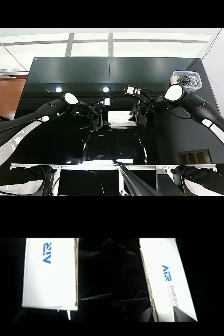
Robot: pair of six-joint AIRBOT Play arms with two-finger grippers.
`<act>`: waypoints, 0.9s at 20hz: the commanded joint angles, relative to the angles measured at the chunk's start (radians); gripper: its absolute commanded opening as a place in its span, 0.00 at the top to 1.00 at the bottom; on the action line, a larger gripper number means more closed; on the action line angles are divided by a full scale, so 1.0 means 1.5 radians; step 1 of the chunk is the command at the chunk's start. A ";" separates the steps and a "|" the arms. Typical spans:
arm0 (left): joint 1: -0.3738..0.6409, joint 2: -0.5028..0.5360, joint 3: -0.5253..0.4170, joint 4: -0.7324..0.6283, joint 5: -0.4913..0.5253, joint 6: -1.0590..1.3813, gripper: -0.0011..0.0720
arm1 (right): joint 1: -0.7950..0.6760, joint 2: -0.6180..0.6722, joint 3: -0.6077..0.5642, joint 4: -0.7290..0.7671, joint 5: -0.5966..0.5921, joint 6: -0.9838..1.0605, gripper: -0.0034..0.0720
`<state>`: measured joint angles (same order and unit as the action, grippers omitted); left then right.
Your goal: Fold the box and place the chain.
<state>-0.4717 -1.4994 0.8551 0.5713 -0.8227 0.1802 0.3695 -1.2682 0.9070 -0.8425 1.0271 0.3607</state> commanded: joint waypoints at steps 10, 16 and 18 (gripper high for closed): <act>0.000 0.000 0.001 0.000 0.002 -0.001 0.47 | 0.001 -0.013 -0.004 0.000 0.013 0.004 0.52; 0.000 0.000 0.001 -0.001 0.002 -0.001 0.48 | 0.000 -0.010 -0.019 0.003 0.012 0.020 0.52; 0.000 0.000 0.001 -0.001 0.002 -0.001 0.47 | -0.009 0.004 0.001 0.001 0.049 0.076 0.52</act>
